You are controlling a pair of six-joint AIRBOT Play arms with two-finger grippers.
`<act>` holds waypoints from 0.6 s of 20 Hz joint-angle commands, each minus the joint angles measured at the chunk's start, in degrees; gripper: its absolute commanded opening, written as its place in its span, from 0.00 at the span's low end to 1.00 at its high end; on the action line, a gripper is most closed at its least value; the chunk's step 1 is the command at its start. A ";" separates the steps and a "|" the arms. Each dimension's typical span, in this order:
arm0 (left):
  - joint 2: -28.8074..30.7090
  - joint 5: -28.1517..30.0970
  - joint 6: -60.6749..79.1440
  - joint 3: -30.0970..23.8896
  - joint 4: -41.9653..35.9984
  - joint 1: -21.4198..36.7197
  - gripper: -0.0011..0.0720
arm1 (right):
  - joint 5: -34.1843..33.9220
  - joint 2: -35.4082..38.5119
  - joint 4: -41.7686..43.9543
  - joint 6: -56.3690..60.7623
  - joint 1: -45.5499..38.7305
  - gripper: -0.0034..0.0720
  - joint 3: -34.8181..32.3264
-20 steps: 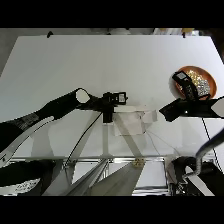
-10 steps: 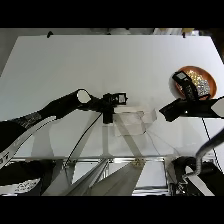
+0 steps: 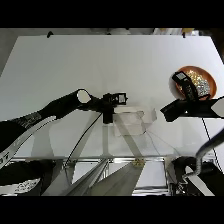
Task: Fold the box and place the chain.
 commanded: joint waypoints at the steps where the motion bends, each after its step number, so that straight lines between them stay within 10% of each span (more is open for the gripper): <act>1: -0.04 -0.13 0.00 0.02 -0.02 0.04 0.03 | 1.51 -0.09 1.75 -7.96 0.07 0.09 -0.11; 5: -0.04 -0.17 0.00 0.02 -0.02 0.04 0.03 | 1.38 -0.31 11.74 -27.39 2.27 0.07 -5.35; 8: -0.04 -0.17 0.02 0.02 -0.02 0.04 0.03 | 0.98 -0.31 3.06 -35.50 9.97 0.07 -8.55; 9: -0.04 -0.20 0.00 0.02 -0.02 0.04 0.03 | 0.70 -0.31 1.01 -36.74 12.26 0.16 -8.87; 12: -0.04 -0.15 0.02 0.02 -0.02 0.04 0.03 | -4.96 -0.31 2.14 -37.59 15.82 0.86 -9.31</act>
